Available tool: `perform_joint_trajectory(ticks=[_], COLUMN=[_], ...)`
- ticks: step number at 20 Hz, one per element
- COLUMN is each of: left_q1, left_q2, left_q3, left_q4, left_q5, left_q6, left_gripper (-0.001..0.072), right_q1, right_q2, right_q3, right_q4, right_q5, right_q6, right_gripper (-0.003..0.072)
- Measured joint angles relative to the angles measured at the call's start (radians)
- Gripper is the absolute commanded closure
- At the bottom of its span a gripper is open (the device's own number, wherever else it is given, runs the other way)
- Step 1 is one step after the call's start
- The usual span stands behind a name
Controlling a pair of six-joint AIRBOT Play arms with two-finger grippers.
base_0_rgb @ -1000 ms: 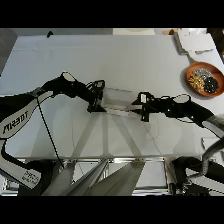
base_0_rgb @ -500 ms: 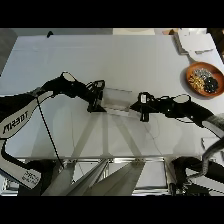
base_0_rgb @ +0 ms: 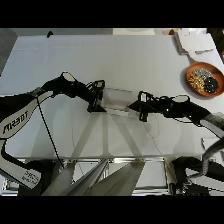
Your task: Fold the box and place the chain.
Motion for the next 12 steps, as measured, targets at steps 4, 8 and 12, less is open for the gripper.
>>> perform_joint_trajectory(ticks=[4, 8, 12], left_q1=[0.000, 0.000, 0.000], left_q2=[0.000, 0.000, 0.000], left_q3=[0.000, 0.000, 0.000], left_q4=[0.000, 0.000, -0.001], left_q5=[0.000, 0.000, 0.000], left_q6=[0.000, 0.000, -0.001], left_gripper=[0.0342, 0.0342, 0.0342], right_q1=[0.000, 0.000, 0.002], right_q2=[-0.004, -0.007, -0.034], right_q3=[0.000, 0.000, 0.000], right_q4=[0.011, 0.046, 0.089], right_q5=[0.023, 0.045, 0.051], right_q6=[-0.001, -0.002, -0.002], right_gripper=[0.0652, 0.0630, 0.0429])
